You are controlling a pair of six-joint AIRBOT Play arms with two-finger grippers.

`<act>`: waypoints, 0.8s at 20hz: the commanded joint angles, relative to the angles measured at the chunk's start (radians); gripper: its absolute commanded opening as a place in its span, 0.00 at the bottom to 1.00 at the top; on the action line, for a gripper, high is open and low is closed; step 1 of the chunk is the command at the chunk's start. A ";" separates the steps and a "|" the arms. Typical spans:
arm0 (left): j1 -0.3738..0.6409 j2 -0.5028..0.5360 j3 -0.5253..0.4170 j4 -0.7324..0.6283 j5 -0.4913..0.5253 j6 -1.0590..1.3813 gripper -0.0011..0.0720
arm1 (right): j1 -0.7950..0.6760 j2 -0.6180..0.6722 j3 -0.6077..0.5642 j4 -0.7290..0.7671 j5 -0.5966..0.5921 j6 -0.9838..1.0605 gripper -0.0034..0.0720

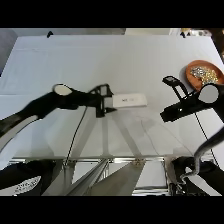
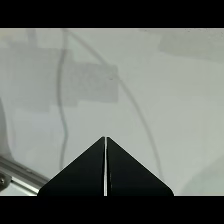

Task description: Fold the box and place the chain.

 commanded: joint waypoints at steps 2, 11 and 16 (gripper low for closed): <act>0.150 0.241 0.001 0.237 0.020 -0.356 0.02 | 0.000 0.001 0.001 0.000 0.001 0.003 0.07; 0.545 0.447 -0.007 0.706 -0.161 -0.973 0.02 | 0.000 0.001 0.001 0.000 0.000 0.003 0.07; 0.691 0.447 -0.101 0.824 -0.127 -1.107 0.02 | 0.000 0.001 0.001 0.000 0.001 0.003 0.07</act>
